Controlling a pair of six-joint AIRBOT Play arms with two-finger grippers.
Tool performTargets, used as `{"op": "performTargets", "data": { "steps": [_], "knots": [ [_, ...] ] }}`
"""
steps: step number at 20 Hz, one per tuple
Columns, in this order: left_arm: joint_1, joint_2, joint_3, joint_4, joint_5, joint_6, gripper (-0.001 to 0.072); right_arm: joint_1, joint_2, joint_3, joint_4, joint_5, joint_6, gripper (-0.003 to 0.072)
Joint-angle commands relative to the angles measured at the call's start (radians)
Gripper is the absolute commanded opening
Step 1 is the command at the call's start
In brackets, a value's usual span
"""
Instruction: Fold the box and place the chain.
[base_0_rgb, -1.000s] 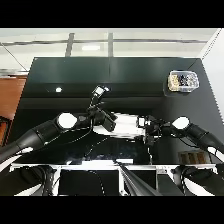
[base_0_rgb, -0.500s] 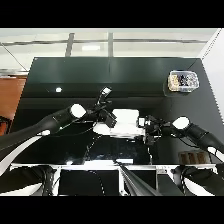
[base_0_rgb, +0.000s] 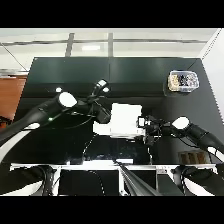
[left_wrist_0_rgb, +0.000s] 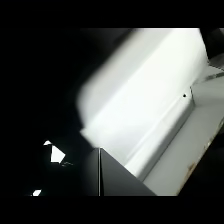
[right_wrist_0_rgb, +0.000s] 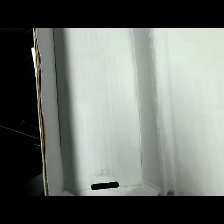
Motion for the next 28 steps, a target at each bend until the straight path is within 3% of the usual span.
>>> {"op": "performTargets", "data": {
  "steps": [1,4,7,8,9,10,16,19,22,26,28],
  "knots": [
    [0.077,0.142,-0.01,0.138,-0.139,-0.065,0.0029,0.001,-0.001,0.0,0.0,0.0,0.0,0.0098],
    [0.112,0.262,-0.078,0.138,-0.138,-0.037,0.0031,0.001,-0.001,0.0,0.0,0.0,0.0,0.0098],
    [0.091,0.286,-0.132,0.134,-0.173,0.095,0.0036,0.001,-0.001,0.0,0.0,0.0,0.0,0.0098],
    [0.08,0.277,-0.149,0.135,-0.161,0.156,0.0225,0.001,-0.001,0.0,0.0,0.0,0.0,0.0098],
    [0.069,0.267,-0.163,0.136,-0.14,0.204,0.0643,0.001,-0.001,0.0,0.0,0.0,0.0,0.0098],
    [0.061,0.251,-0.173,0.143,-0.106,0.252,0.0701,0.001,-0.001,0.0,0.0,0.0,0.0,0.0098],
    [-0.005,0.116,-0.175,0.135,-0.075,0.761,0.0689,0.001,-0.001,0.0,0.0,0.001,0.0,0.0098],
    [-0.05,0.083,-0.174,0.087,0.032,0.76,0.0687,0.001,-0.001,0.0,0.0,0.001,0.0,0.0098],
    [-0.073,0.064,-0.171,0.002,0.035,0.76,0.0604,0.001,-0.001,0.0,0.0,0.001,0.0,0.0099],
    [-0.113,0.043,-0.171,-0.01,0.035,0.76,0.0593,0.001,-0.001,0.0,0.0,0.001,0.0,0.0098],
    [-0.119,0.035,-0.171,-0.008,0.036,0.76,0.0535,0.001,-0.001,0.0,0.0,0.001,0.0,0.0098]
  ]
}}
